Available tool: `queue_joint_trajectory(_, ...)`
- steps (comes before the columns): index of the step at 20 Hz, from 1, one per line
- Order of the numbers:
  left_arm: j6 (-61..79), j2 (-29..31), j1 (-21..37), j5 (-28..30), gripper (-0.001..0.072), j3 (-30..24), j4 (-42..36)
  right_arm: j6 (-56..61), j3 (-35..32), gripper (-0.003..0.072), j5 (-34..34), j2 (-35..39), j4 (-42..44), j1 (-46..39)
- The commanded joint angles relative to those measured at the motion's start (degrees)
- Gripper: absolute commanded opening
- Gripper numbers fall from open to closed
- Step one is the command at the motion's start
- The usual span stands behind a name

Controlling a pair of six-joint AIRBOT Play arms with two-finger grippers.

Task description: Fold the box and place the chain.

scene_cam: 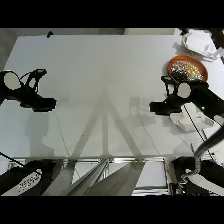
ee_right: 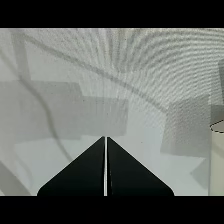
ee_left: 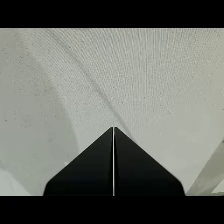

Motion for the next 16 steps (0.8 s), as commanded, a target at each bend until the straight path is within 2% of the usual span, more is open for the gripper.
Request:
queue_joint_trajectory(1, 0.0, 0.0, 0.0, 0.0, 0.0010, 0.0, 0.0, 0.0, 0.0, 0.0019, 0.5, 0.0, 0.0, 0.0)
queue_joint_trajectory(3, 0.0, 0.0, 0.0, 0.0, 0.0010, 0.0, 0.0, -3.0, 1.2, 0.0018, 3.7, -0.1, 0.4, -0.4)
queue_joint_trajectory(4, 0.0, 0.0, 0.0, 0.0, 0.0010, 0.0, 0.0, -6.4, 3.5, 0.0016, 7.7, -0.1, 0.1, -1.7)
queue_joint_trajectory(7, 0.0, 0.0, 0.0, 0.0, 0.0010, 0.0, 0.0, -13.2, 14.3, 0.0016, 18.5, -0.2, -4.8, -10.9)
queue_joint_trajectory(9, 0.0, 0.0, 0.0, 0.0, 0.0010, 0.0, 0.0, -17.8, 20.2, 0.0016, 19.5, -0.2, -11.0, -19.6)
queue_joint_trajectory(11, 0.0, 0.0, 0.0, 0.0, 0.0010, 0.0, 0.0, -24.0, 21.8, 0.0018, 17.1, -0.2, -16.7, -28.3)
queue_joint_trajectory(12, 0.0, 0.0, 0.0, 0.0, 0.0010, 0.0, 0.0, -25.6, 21.8, 0.0109, 14.7, -0.6, -16.7, -32.8)
queue_joint_trajectory(13, 0.0, 0.0, 0.0, 0.0, 0.0010, 0.0, 0.0, -26.9, 21.8, 0.0404, 12.4, -1.1, -16.6, -36.5)
queue_joint_trajectory(14, 0.0, 0.0, 0.0, 0.0, 0.0010, 0.0, 0.0, -26.9, 21.8, 0.0589, 10.2, -1.8, -16.4, -40.2)
queue_joint_trajectory(16, 0.0, 0.0, 0.0, 0.0, 0.0010, 0.0, 0.0, -28.9, 21.8, 0.0592, 8.0, -4.4, -16.3, -46.4)
